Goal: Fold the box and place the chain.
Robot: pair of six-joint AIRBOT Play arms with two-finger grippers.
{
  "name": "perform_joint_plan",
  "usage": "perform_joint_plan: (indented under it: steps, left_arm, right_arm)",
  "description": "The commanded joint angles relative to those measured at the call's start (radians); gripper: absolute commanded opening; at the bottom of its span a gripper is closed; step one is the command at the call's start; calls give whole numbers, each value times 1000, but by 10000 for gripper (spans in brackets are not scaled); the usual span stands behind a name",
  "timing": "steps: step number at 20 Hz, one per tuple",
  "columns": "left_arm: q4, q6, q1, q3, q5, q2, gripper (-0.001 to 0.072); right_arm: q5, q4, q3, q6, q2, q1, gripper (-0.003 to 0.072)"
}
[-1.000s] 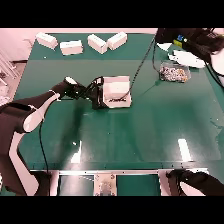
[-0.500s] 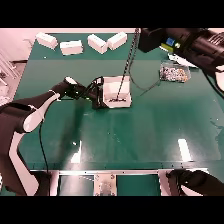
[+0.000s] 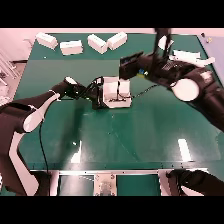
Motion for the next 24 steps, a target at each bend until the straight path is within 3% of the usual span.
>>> perform_joint_plan:
  steps: [1, 4, 6, 7, 12, 18, 24]
  left_arm:
    - [0, 0, 0, 0, 0, 0, 469]
    - [0, 0, 0, 0, 0, 0, 469]
    - [0, 0, 0, 0, 0, 1, 469]
    - [0, 0, 0, 0, 0, 1, 469]
    - [0, 0, 0, 0, 0, 1, 468]
    - [46, 6, 1, 0, 58, 0, 469]
    - [93, 7, 1, 1, 75, 4, 469]
  right_arm:
    - [0, 2, -77, 50, -69, 1, 12]
    - [-2, -2, -103, 48, -134, 0, 29]
    - [3, -20, -105, 19, -150, -6, 498]
    - [7, -45, -105, 19, -150, -15, 555]
    - [132, -76, -121, 50, -146, -221, 555]
    - [124, -78, -167, 49, -147, -433, 555]
    - [44, -77, -228, 49, -161, -526, 555]
